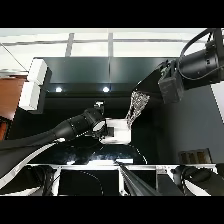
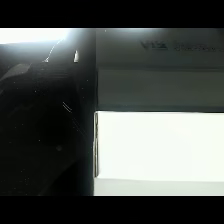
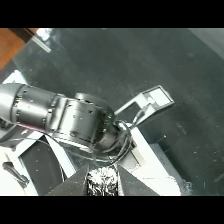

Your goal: Fold the box and place the chain.

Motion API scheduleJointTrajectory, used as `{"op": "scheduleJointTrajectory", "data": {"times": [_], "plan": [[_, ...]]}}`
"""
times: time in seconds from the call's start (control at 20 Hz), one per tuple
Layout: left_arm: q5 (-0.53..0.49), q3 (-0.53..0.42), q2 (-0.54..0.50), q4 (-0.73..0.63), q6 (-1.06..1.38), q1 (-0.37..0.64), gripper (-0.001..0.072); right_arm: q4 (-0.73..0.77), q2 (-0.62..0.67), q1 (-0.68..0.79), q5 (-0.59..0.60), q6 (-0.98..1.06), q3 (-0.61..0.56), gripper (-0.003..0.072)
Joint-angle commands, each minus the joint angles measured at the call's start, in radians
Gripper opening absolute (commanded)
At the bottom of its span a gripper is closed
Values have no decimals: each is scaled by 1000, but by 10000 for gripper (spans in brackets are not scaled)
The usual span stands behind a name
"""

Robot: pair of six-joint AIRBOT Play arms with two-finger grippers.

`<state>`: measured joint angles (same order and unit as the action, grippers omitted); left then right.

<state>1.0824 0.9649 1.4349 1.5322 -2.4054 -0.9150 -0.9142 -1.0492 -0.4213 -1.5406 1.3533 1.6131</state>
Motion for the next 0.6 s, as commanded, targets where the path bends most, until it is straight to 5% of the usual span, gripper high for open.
{"op": "scheduleJointTrajectory", "data": {"times": [0.0, 0.55], "plan": [[1, 0, 0, 0, 0, 0, 30, -27, -1, 0, -1, 0, -8, 44], [3, 0, 0, 0, 0, 0, 30, -172, 68, 16, -138, 31, -8, 44]]}}
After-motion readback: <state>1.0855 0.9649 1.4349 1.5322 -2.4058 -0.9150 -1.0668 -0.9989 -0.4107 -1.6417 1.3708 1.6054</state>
